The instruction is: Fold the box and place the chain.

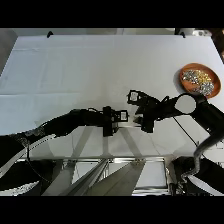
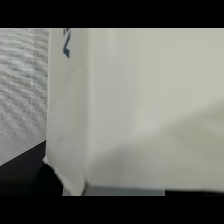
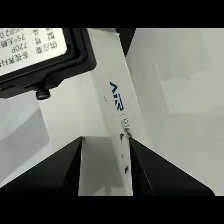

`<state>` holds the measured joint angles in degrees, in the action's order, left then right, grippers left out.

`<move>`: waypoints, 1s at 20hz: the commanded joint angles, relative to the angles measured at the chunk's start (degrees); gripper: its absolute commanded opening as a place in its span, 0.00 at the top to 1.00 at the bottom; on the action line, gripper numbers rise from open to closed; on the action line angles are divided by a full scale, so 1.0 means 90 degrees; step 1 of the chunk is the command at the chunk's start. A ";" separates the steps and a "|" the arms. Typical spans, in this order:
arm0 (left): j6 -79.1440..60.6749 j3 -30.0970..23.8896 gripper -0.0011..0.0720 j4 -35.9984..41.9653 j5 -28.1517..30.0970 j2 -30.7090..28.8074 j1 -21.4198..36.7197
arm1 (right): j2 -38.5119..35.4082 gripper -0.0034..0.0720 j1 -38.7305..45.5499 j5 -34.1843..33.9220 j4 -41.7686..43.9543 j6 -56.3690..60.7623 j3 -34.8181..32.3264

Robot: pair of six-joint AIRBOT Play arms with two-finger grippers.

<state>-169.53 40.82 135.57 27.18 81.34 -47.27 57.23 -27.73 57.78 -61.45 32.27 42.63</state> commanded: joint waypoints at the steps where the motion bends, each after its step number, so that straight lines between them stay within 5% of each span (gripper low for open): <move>1: 0.0000 0.0002 0.72 -0.0002 0.0002 -0.0005 0.0005 | 0.0012 0.57 -0.0007 -0.0279 -0.0024 -0.0078 -0.0005; 16: 0.0000 0.0002 0.72 -0.0002 0.0002 -0.0005 0.0005 | 0.0180 0.56 -0.0007 0.0180 -0.0087 -0.0291 -0.0005; 18: 0.0000 0.0002 0.72 -0.0002 0.0002 -0.0005 0.0005 | 0.0180 0.39 -0.0007 0.0163 -0.0085 -0.0289 -0.0005; 20: 0.0000 0.0002 0.72 -0.0002 0.0002 -0.0005 0.0005 | 0.0180 0.35 -0.0007 0.0092 -0.0087 -0.0287 -0.0005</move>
